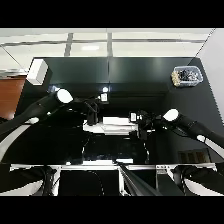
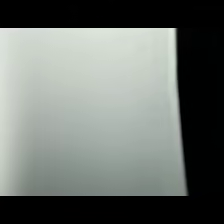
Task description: Fold the box and place the chain.
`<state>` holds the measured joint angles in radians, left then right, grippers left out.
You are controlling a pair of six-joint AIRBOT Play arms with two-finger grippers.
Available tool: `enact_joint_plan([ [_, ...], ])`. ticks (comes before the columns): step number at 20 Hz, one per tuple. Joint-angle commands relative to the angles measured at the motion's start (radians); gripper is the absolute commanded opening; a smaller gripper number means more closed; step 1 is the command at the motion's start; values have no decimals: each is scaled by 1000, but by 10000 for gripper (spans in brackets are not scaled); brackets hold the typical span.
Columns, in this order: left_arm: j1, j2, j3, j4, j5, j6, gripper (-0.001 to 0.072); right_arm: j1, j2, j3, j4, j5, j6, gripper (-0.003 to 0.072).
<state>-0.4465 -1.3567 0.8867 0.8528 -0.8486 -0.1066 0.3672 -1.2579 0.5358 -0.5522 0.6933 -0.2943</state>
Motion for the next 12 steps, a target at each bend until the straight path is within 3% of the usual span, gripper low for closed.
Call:
enact_joint_plan([
  [1,54,123,5,108,-80,-214,714,1,0,0,-1,-1,1,396],
  [3,87,165,5,108,-219,-367,689,1,0,0,-2,-1,1,396],
  [4,95,165,4,107,-305,-477,594,1,0,0,-1,-1,1,396],
  [5,95,159,-5,98,-369,-573,371,1,0,0,-1,-2,1,396],
  [6,92,149,-24,48,-432,-608,45,1,0,0,-1,-2,1,396],
  [8,69,120,-80,-134,-444,-554,25,1,0,0,-1,-2,1,396],
  [12,14,55,-125,-530,-149,-336,26,1,0,0,-1,-3,1,396],
])
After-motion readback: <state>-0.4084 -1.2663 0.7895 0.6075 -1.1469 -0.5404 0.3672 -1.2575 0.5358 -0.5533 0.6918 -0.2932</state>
